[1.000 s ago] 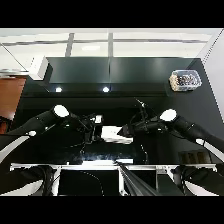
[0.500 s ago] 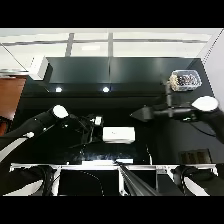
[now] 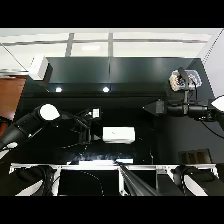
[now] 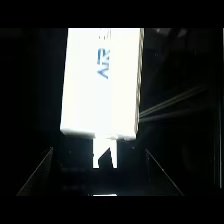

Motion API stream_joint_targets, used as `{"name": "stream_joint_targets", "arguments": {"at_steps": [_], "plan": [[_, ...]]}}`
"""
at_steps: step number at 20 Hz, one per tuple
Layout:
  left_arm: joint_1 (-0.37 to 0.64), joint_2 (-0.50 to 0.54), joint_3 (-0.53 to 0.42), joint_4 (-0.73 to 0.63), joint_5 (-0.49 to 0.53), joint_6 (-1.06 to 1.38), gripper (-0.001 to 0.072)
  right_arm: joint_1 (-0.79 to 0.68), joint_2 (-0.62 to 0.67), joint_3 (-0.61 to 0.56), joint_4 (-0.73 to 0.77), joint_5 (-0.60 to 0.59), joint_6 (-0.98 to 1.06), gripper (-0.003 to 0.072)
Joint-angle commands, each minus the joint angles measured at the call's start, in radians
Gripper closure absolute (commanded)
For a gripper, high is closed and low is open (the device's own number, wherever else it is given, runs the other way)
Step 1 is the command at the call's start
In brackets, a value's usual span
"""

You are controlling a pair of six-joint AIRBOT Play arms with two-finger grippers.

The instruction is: Fold the box and place the chain.

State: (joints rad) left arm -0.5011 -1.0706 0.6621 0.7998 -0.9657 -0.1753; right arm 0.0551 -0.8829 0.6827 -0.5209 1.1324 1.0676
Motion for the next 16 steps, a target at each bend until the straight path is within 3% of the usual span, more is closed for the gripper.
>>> {"name": "stream_joint_targets", "arguments": {"at_steps": [1,11,16], "plan": [[-0.075,0.003,0.043,-0.006,0.106,-0.050,-0.0010,-0.005,0.003,0.001,-0.018,-0.016,0.002,0.0649],[-0.233,-0.197,0.153,-0.087,0.196,-0.049,-0.0009,-0.005,0.003,0.001,-0.016,-0.064,0.007,0.0648],[-0.234,-0.203,0.153,-0.075,0.180,-0.124,-0.0009,-0.005,0.003,0.001,-0.016,-0.056,0.007,0.0649]]}}
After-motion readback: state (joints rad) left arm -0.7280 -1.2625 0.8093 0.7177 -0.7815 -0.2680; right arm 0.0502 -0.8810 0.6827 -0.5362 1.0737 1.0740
